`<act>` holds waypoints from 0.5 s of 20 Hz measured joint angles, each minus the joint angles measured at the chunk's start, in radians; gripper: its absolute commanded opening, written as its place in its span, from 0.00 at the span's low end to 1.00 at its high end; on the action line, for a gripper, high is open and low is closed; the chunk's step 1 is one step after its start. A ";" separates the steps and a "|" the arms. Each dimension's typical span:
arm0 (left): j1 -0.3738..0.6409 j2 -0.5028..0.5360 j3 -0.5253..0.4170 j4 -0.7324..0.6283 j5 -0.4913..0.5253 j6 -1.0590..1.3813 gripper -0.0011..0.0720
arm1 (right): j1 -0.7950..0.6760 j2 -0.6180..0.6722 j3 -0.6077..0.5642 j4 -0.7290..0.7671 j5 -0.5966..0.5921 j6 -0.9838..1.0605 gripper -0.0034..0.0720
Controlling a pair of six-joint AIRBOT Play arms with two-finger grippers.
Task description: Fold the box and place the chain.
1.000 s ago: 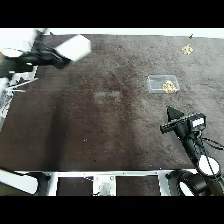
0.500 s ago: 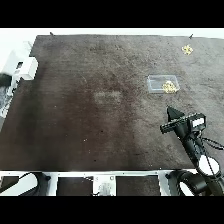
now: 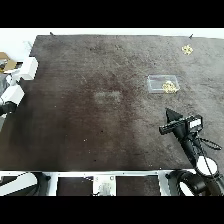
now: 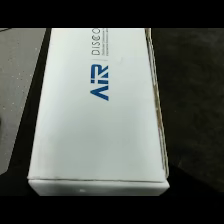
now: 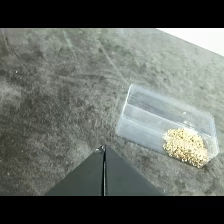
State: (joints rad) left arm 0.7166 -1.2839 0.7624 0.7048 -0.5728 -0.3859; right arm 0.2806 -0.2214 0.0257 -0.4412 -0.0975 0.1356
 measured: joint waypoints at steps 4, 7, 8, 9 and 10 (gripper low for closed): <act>0.005 -0.041 0.006 0.006 0.027 0.036 0.02 | 0.000 0.000 -0.007 0.000 0.000 0.000 0.05; 0.002 -0.074 0.009 -0.015 0.025 0.089 0.02 | 0.000 0.000 -0.009 0.000 0.000 0.000 0.05; 0.002 -0.087 0.010 -0.017 0.025 0.104 0.03 | 0.000 0.000 -0.009 0.000 0.000 0.000 0.05; 0.002 -0.098 0.011 -0.023 0.023 0.118 0.03 | 0.000 0.000 -0.009 0.000 0.000 0.000 0.05; 0.002 -0.106 0.012 -0.026 0.023 0.127 0.03 | 0.000 0.000 -0.009 0.000 0.000 0.000 0.05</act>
State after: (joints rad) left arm 0.7185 -1.3903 0.7742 0.6792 -0.5503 -0.2588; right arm 0.2806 -0.2211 0.0170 -0.4412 -0.0978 0.1356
